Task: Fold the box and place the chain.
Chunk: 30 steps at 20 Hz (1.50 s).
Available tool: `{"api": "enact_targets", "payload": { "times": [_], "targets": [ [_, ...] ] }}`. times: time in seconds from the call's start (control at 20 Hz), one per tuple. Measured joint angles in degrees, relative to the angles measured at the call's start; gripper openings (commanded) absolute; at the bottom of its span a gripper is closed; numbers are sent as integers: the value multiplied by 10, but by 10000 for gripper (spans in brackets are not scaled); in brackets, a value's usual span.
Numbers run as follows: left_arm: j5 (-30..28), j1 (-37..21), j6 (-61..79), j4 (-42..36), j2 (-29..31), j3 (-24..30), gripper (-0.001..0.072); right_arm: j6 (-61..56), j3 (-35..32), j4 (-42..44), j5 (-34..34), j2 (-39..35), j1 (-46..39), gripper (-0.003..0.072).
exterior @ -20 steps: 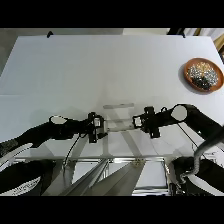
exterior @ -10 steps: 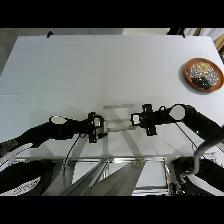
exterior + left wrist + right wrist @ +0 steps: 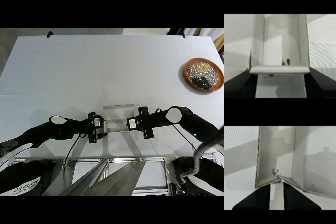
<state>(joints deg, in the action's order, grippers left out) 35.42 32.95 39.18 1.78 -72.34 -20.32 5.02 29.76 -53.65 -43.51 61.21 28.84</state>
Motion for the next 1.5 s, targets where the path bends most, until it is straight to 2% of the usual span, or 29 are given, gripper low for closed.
{"api": "enact_targets", "payload": {
  "times": [0.15, 0.25, 0.3, 0.6, 0.65, 0.8, 0.85, 1.1, 1.2, 1.5],
  "targets": [
    [0, 0, 0, 0, 0, 0, 137, 0, 0, 15, 15, 5, 7, 173],
    [0, 0, 0, 0, 0, 0, 137, 0, 0, 22, 24, 10, 9, 316],
    [0, 0, 0, 0, 0, 0, 137, 0, 0, 24, 27, 12, 10, 346],
    [0, 0, 0, 0, 0, 0, 137, 0, 0, 30, 38, 16, 11, 339],
    [0, 0, 0, 0, 0, 0, 137, -1, 0, 30, 38, 16, 9, 321],
    [-2, 0, 0, -1, 0, 0, 137, -5, 0, 31, 28, 1, -9, 56],
    [-2, 0, 0, -1, 0, 0, 137, -5, 0, 31, 17, -9, -19, 21],
    [-1, 0, 0, -1, 0, 0, 137, -7, 0, 24, -73, -65, -81, 20],
    [-1, 0, 0, 0, 0, 0, 137, -42, 0, 21, -101, -85, -114, 20],
    [0, 0, 0, 0, 0, 0, 137, -374, 0, -9, -84, -111, -225, 21]
  ]
}}
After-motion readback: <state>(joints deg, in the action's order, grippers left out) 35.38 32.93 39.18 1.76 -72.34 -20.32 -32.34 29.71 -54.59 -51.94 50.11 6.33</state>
